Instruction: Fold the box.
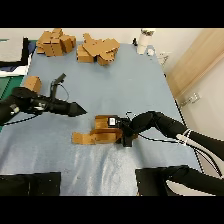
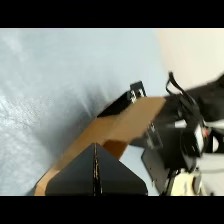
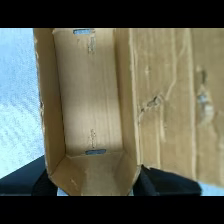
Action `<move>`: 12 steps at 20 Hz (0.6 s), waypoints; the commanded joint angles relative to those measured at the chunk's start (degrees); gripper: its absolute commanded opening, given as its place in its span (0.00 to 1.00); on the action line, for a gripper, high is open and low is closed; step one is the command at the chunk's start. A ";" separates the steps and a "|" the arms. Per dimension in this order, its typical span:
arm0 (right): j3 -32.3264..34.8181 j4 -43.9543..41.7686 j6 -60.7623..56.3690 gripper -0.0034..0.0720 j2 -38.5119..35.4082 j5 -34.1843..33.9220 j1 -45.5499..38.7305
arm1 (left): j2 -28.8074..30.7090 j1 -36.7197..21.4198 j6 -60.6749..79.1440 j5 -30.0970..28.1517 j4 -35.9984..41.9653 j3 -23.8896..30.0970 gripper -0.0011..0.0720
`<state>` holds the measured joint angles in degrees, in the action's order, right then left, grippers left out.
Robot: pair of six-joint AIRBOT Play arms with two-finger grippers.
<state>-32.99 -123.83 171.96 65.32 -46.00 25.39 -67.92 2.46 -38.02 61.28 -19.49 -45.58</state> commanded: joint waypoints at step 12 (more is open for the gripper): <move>0.02 0.22 -0.02 0.84 -0.02 0.00 -0.04 | 10.54 5.88 39.76 -1.14 -16.09 6.58 0.16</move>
